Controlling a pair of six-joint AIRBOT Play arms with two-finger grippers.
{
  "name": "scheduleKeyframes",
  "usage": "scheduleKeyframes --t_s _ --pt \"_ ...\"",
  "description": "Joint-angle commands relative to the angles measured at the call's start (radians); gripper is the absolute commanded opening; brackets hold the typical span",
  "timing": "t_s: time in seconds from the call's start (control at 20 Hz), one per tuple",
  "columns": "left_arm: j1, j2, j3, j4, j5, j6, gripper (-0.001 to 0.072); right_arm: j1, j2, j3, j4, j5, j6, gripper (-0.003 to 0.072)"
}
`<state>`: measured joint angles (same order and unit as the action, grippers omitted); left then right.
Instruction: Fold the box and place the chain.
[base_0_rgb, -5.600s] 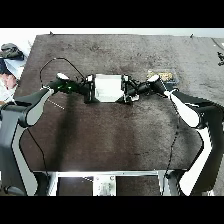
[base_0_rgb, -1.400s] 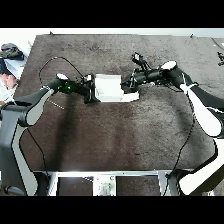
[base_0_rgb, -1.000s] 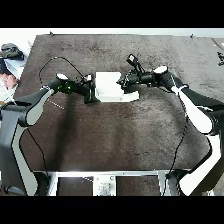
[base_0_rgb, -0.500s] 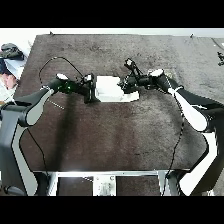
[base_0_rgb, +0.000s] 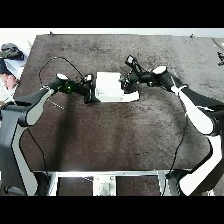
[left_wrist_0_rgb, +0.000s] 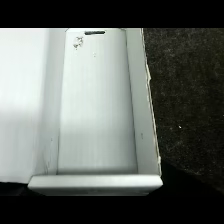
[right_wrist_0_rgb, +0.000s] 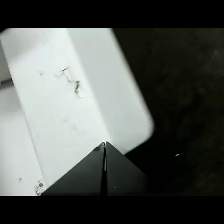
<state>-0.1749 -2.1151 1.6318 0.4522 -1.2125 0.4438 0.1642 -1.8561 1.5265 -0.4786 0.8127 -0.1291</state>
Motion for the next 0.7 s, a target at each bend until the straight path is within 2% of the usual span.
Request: scheduleKeyframes --t_s 0.0,0.05,0.15,0.25,0.3,0.35,0.6,0.65 --pt "0.0 0.0 0.0 -0.001 0.0 0.0 0.0344 -0.016 0.087 0.001 -0.093 0.059 -0.009 0.02" --pt "0.0 0.0 0.0 -0.001 0.0 0.0 0.0345 -0.021 0.108 0.001 -0.173 0.102 -0.008 0.0404" --pt "0.0 0.0 0.0 -0.001 0.0 0.0 0.0345 -0.02 0.123 0.0 -0.319 0.202 -0.006 0.0419" --pt "0.0 0.0 0.0 -0.001 0.0 0.0 0.0345 -0.02 0.122 -0.01 -0.396 0.249 -0.006 0.0422" --pt "0.0 0.0 0.0 -0.001 0.0 0.0 0.0344 -0.02 0.122 -0.022 -0.417 0.242 -0.006 0.0507" --pt "0.0 0.0 0.0 -0.001 0.0 0.0 0.0345 -0.02 0.116 -0.037 -0.418 0.226 -0.006 0.0701" --pt "0.0 0.0 0.0 -0.005 0.0 0.0 0.0345 -0.011 0.038 -0.05 -0.415 0.225 -0.01 0.0708" --pt "0.0 0.0 0.0 -0.005 0.0 0.0 0.0345 0.0 0.03 -0.05 -0.415 0.218 -0.016 0.0687"
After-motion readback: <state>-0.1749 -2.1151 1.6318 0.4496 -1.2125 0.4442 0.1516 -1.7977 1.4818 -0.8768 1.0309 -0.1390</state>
